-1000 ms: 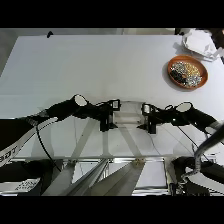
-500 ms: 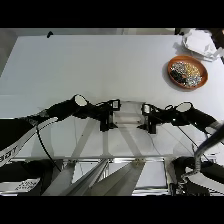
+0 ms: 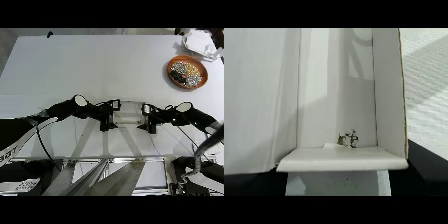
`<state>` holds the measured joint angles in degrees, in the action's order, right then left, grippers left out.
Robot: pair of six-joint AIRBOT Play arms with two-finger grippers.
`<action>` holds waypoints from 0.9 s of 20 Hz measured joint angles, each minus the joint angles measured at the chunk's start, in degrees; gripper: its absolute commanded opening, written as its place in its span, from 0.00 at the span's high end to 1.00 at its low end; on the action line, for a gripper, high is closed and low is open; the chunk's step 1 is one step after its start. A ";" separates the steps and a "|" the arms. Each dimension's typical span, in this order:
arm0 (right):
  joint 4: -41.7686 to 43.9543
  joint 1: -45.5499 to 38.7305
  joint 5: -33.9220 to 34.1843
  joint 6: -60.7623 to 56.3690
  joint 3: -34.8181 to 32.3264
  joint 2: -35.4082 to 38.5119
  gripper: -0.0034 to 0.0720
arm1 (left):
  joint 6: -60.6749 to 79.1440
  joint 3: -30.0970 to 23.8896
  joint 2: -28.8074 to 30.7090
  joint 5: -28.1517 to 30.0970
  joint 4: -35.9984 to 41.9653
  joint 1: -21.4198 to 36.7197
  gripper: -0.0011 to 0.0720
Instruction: Fold the box and place the chain.
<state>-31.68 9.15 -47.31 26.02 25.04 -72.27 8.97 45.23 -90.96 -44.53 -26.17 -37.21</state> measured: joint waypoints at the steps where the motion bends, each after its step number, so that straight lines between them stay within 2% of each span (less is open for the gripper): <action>1: 0.00 0.00 0.00 0.00 0.00 0.00 0.48 | 0.00 0.00 0.00 0.02 0.00 0.00 0.42; 8: 0.02 0.00 -0.02 -0.02 0.00 0.00 0.51 | -0.04 0.02 -0.02 -0.26 0.00 0.00 0.43; 9: 0.02 0.00 -0.02 -0.02 0.00 0.02 0.48 | -0.07 0.02 -0.02 -0.33 0.02 0.00 0.43; 10: 0.04 0.00 -0.02 -0.04 -0.02 0.09 0.22 | -0.07 0.02 -0.02 -0.39 0.02 0.00 0.43; 11: -0.07 0.02 0.02 -0.09 -0.02 0.28 0.03 | -0.02 0.02 -0.02 -0.50 0.00 0.00 0.43; 18: -4.20 0.02 0.17 -3.34 -0.04 5.20 0.02 | -0.04 0.02 -0.07 -0.92 0.02 0.00 0.43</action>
<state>-35.88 9.17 -47.13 22.68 24.99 -67.07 8.93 45.25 -91.02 -45.45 -26.15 -37.21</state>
